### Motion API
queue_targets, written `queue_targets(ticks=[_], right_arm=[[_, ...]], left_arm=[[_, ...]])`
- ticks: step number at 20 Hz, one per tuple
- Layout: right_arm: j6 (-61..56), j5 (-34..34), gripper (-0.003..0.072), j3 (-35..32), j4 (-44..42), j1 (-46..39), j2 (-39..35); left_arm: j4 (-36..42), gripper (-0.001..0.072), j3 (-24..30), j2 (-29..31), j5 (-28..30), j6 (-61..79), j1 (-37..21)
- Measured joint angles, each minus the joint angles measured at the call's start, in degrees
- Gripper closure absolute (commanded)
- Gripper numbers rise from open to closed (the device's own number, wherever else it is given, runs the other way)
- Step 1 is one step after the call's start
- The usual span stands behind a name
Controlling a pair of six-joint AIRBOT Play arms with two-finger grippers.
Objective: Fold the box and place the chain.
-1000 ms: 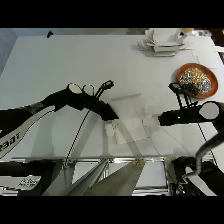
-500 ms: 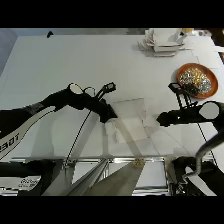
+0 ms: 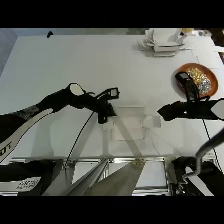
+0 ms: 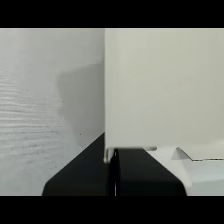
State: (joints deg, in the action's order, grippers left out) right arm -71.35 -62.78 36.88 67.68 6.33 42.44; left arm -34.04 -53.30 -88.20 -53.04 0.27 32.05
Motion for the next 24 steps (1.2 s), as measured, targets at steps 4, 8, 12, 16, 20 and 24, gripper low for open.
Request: queue_targets(ticks=[4, 8, 12, 16, 20, 24], right_arm=[[0.9, -0.2, 0.0336, 0.5, 0.0, 0.0, -1.2], [1.2, -0.2, 0.0337, 0.7, 0.0, 0.0, -1.5], [1.4, -0.3, 0.0337, 0.7, 0.0, 0.0, -1.6], [1.4, -0.3, 0.0337, 0.7, 0.2, 0.0, -1.6], [1.4, -0.4, 0.0337, 0.7, 0.8, 0.0, -1.6], [1.4, -0.6, 0.0337, 0.7, 1.0, 0.0, -1.6]], left_arm=[[-1.6, 0.07, 0.0, 0.1, 3.9, 1.0, 1.5], [-1.5, 0.07, 0.0, -0.4, 6.8, 1.2, 1.8], [-1.3, 0.07, -0.1, -1.7, 7.6, 1.3, 1.9], [-1.0, 0.07, -0.1, -2.4, 7.7, 2.7, 1.9], [-1.3, 0.0704, -0.1, -2.5, 7.4, 5.1, 1.9], [-1.7, 0.0706, -0.2, -2.4, 6.9, 7.2, 1.8]])
